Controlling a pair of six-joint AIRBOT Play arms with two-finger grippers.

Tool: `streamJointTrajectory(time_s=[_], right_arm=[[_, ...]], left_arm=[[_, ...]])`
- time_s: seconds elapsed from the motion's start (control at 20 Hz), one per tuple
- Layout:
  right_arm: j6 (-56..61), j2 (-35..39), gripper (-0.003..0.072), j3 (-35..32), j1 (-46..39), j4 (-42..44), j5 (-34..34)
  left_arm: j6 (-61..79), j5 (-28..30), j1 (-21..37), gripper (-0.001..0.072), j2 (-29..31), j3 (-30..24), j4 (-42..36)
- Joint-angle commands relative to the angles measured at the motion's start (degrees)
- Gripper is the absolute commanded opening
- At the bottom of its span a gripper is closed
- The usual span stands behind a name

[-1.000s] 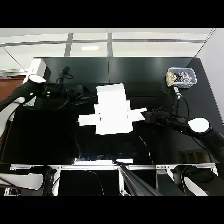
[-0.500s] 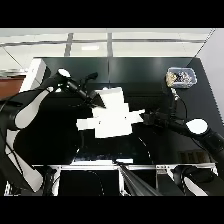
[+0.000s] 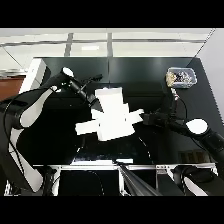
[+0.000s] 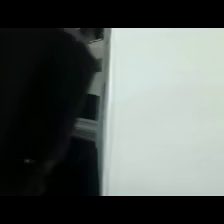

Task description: Fold the box and place the chain.

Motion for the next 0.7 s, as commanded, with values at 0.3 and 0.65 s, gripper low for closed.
streamJointTrajectory(time_s=[0.3,0.65], right_arm=[[-2.7,0.5,0.0687,16.3,-8.9,-33.5,18.0],[-3.9,0.5,0.0686,18.1,-9.3,-40.4,17.5]], left_arm=[[4.2,3.6,-2.1,0.002,14.2,-3.0,1.6],[40.4,43.7,-8.4,0.0024,39.2,-32.3,5.2]])
